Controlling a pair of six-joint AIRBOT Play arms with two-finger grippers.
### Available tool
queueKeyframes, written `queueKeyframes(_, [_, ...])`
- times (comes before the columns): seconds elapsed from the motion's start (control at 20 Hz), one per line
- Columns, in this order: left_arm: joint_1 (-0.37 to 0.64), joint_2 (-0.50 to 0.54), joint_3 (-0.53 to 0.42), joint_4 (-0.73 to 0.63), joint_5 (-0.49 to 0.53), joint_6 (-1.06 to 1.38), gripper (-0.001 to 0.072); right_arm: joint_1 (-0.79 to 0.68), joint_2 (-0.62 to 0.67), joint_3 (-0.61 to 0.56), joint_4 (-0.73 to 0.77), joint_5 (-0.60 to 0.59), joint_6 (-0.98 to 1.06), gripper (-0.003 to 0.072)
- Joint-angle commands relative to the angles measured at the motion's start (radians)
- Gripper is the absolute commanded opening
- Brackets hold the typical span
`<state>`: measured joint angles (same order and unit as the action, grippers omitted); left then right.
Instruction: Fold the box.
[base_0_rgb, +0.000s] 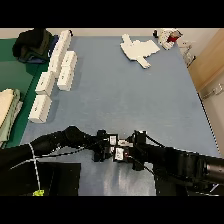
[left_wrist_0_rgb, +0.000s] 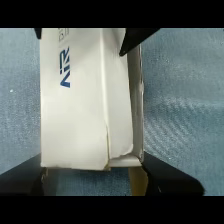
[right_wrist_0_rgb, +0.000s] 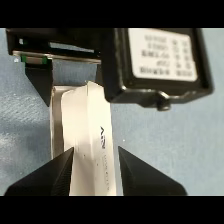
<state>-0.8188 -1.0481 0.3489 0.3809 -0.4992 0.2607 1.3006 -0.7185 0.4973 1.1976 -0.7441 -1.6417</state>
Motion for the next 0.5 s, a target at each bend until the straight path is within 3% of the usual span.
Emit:
queueKeyframes(0.0, [0.000,0.000,0.000,0.001,0.000,0.000,0.0409,0.000,0.001,0.002,-0.017,-0.005,0.000,0.0407])
queueKeyframes(0.05, [0.000,0.000,0.000,0.001,0.000,0.000,0.0409,0.000,0.000,0.002,-0.015,-0.002,0.000,0.0405])
queueKeyframes(0.15, [0.000,0.000,0.000,0.001,0.000,0.000,0.0409,0.000,-0.008,0.002,-0.008,0.002,0.000,0.0287])
queueKeyframes(0.45, [0.000,0.000,0.000,0.001,0.000,0.000,0.0409,0.003,-0.037,0.002,0.087,0.033,-0.016,0.0288])
